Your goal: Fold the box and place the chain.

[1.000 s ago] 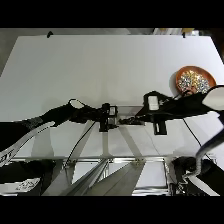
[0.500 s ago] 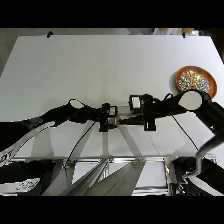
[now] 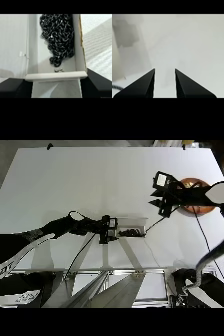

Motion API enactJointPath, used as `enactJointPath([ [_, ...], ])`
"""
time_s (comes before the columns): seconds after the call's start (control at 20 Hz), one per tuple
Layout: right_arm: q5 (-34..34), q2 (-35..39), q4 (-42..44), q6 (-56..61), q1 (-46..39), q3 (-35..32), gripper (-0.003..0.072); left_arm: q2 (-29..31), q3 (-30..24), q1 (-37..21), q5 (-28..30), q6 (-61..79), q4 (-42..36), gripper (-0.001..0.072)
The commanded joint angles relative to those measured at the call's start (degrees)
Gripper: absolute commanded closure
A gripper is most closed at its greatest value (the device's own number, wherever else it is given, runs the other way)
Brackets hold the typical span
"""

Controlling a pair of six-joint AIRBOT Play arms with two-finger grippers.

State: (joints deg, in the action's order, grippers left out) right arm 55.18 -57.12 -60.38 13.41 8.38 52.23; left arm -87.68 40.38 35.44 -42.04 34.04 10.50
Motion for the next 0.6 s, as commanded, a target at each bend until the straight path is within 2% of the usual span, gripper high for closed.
enactJointPath([
  [0.0,1.64,-3.39,-7.78,-0.37,-4.94,-0.63,0.0436,0.00,0.02,0.02,0.00,0.02,0.02,0.0642],
  [0.05,2.49,-4.96,-9.40,-1.20,-4.94,-1.22,0.0436,0.00,0.02,0.00,0.00,0.02,0.02,0.0642],
  [0.15,5.55,-8.28,-10.84,-7.04,-4.76,-2.54,0.0519,0.00,0.02,0.00,0.00,0.02,0.02,0.0642],
  [0.2,6.78,-9.57,-10.86,-10.29,-4.76,-3.28,0.0528,0.00,0.02,0.00,0.00,0.02,0.02,0.0642],
  [0.55,5.22,-13.97,-11.63,-21.00,-4.76,-9.09,0.0506,0.00,0.02,0.00,0.00,0.02,0.02,0.0642],
])
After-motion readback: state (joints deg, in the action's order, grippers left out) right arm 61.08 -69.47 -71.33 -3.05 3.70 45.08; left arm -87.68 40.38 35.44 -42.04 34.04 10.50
